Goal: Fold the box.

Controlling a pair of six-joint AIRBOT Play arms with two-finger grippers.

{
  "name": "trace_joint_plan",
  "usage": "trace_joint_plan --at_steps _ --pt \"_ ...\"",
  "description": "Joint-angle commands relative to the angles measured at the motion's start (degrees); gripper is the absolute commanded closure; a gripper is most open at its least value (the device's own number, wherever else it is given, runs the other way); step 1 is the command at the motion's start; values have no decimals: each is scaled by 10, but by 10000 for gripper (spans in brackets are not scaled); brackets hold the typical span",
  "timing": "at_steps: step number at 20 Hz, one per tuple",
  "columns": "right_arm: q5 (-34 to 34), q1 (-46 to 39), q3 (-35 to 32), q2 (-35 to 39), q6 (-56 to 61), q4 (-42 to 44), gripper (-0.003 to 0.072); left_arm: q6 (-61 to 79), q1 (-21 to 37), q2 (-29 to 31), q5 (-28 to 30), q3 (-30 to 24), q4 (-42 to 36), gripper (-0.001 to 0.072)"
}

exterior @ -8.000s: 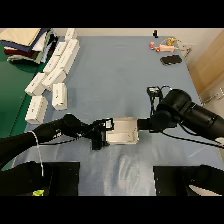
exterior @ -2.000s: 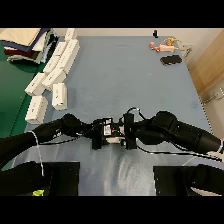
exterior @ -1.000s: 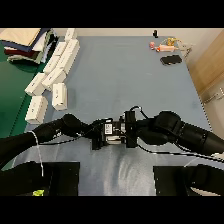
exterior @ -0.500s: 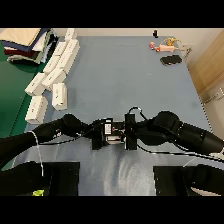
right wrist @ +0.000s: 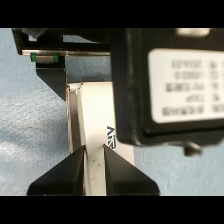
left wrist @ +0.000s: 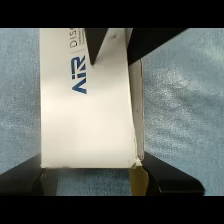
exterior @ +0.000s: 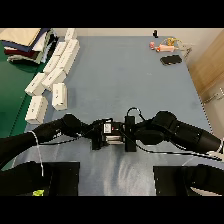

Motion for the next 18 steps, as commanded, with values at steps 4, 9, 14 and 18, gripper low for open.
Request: trace_joint_plan --at_steps 4,9,14,18 --pt "-23 1 0 -7 0 26 538 -1 0 0 1 0 -1 183" --pt "-33 1 0 -7 0 30 383 -1 0 0 1 0 -1 183" --pt "-28 -1 1 36 14 18 383 -1 0 0 1 0 -1 183" --pt "-25 -1 -1 79 99 5 528 -1 0 0 1 0 -1 183"
